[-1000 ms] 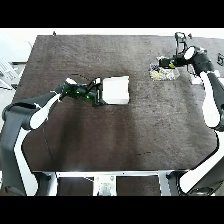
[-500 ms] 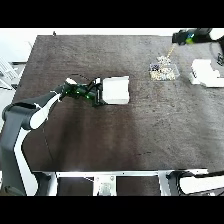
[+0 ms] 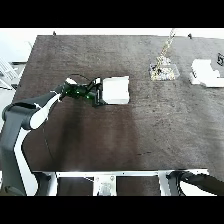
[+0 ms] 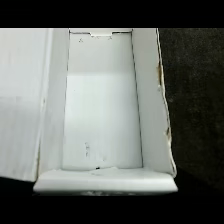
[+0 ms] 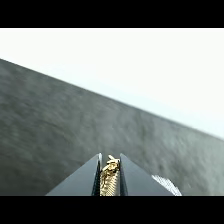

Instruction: Fold the box and place the chain.

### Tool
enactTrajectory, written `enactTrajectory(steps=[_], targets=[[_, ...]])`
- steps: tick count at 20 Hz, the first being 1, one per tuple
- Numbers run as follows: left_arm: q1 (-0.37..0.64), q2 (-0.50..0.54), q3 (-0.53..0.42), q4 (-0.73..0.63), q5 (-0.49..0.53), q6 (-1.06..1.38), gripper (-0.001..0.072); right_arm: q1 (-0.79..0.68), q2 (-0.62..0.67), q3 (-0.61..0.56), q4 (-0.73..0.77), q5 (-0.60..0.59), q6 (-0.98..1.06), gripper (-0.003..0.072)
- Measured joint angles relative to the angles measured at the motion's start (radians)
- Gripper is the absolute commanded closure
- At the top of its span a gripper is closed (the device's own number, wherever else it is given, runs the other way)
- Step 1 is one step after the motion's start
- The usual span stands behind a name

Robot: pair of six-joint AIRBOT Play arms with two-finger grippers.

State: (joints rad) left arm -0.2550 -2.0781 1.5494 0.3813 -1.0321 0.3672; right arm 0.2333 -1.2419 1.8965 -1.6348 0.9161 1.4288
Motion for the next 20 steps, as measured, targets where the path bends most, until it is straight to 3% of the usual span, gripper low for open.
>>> enactTrajectory(steps=[13, 20], targets=[[0.000, 0.000, 0.000, 0.000, 0.000, 0.000, 0.0239, 0.195, 0.048, 0.000, -0.008, 0.014, -0.027, 0.0678], [0.000, 0.000, 0.000, 0.000, 0.000, 0.000, 0.0239, 0.249, 0.049, 0.002, -0.008, -0.125, -0.044, 0.0679]])
